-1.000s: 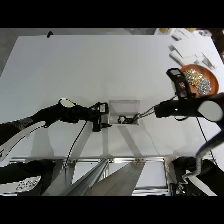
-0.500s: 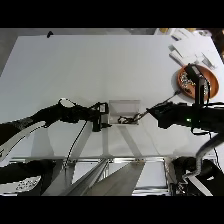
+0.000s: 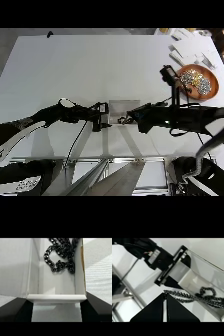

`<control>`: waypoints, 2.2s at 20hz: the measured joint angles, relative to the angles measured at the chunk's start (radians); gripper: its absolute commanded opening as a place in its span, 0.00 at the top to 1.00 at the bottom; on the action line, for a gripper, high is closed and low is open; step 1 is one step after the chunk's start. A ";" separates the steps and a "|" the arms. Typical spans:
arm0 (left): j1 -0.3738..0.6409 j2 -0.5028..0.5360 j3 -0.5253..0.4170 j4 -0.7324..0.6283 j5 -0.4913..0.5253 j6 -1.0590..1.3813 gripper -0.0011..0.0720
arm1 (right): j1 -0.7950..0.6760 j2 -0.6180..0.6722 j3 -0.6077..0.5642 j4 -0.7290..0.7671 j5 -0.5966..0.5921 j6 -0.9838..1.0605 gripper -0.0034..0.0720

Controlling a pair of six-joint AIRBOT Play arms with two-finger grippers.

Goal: Fold the box and place the chain.

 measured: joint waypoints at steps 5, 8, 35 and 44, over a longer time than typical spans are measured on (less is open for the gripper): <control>0.000 0.000 0.000 0.000 0.000 0.000 0.78 | 0.032 -0.172 0.000 -0.122 -0.041 0.035 0.88; 0.000 0.000 0.000 0.000 0.000 0.000 0.78 | 0.037 -0.245 0.000 -0.172 -0.056 0.044 0.69; 0.000 0.000 0.000 0.000 0.000 0.000 0.78 | -0.294 -0.396 0.000 -0.509 0.100 0.178 0.61; 0.000 0.000 0.000 0.000 0.000 0.000 0.78 | -0.283 -0.521 -0.004 -0.511 0.018 0.203 0.61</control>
